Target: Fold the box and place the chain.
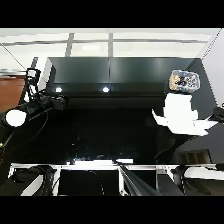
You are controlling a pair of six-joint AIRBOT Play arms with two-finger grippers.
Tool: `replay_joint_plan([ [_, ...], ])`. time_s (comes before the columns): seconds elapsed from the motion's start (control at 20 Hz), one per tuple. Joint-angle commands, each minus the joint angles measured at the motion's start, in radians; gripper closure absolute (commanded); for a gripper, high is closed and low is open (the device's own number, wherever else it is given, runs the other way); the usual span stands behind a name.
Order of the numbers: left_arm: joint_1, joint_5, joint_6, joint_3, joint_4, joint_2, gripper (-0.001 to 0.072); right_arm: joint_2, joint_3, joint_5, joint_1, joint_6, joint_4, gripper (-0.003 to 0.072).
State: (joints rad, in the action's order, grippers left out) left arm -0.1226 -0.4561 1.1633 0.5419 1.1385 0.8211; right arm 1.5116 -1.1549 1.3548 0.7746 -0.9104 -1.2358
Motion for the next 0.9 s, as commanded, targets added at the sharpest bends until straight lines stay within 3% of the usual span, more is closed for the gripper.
replay_joint_plan([
  [0.0, 0.0, -0.001, 0.0, 0.0, 0.0, 0.0, 0.0, -0.036, 0.013, 0.067, -0.004, 0.04, 0.209, 0.0665],
  [0.2, 0.0, 0.006, 0.0, 0.0, 0.001, 0.0, 0.0, -0.165, 0.133, 0.063, -0.004, 0.113, 0.501, 0.0665],
  [0.4, 0.0, 0.002, 0.0, 0.0, -0.086, 0.003, 0.0001, -0.312, 0.414, 0.046, -0.057, 0.243, 0.76, 0.0665],
  [0.65, -0.073, -0.026, -0.008, 0.008, -0.233, 0.074, 0.0, -0.446, 0.696, -0.218, -0.363, 0.325, 0.99, 0.0665],
  [0.85, -0.091, -0.252, -0.053, 0.116, -0.411, 0.266, 0.0, -0.447, 0.75, -0.479, -0.694, 0.325, 0.991, 0.0665],
])
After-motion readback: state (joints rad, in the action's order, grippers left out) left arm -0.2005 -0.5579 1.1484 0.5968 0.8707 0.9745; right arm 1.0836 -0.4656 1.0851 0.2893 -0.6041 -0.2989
